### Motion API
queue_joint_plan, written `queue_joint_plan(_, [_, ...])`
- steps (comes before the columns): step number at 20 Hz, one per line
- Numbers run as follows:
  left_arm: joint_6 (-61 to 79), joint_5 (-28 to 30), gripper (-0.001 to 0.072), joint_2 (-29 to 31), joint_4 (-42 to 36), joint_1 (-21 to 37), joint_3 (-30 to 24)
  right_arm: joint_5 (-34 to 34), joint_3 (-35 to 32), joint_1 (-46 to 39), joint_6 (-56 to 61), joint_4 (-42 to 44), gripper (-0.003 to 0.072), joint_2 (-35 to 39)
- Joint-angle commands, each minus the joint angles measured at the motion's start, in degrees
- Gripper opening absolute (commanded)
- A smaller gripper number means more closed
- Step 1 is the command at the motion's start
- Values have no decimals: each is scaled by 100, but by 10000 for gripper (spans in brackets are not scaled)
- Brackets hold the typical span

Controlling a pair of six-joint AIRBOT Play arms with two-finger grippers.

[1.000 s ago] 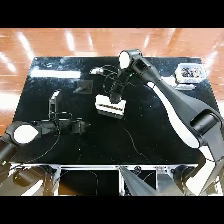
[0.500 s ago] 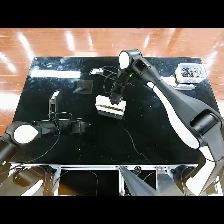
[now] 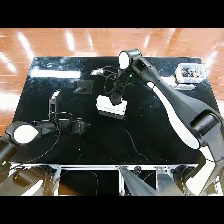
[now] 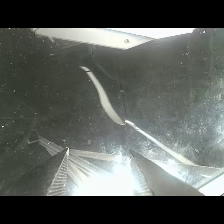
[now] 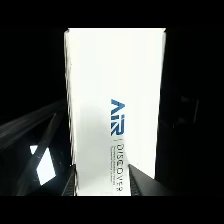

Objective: Fold the box and place the chain.

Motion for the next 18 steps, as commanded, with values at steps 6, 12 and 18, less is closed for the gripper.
queue_joint_plan(6, [22,4,489,-2,2,2,4,-4,4,7,72,42,417,4])
queue_joint_plan(12, [26,7,489,-2,2,2,4,-4,2,105,72,17,417,0])
queue_joint_plan(18, [146,28,489,-2,2,2,4,-31,2,216,293,-411,417,0])
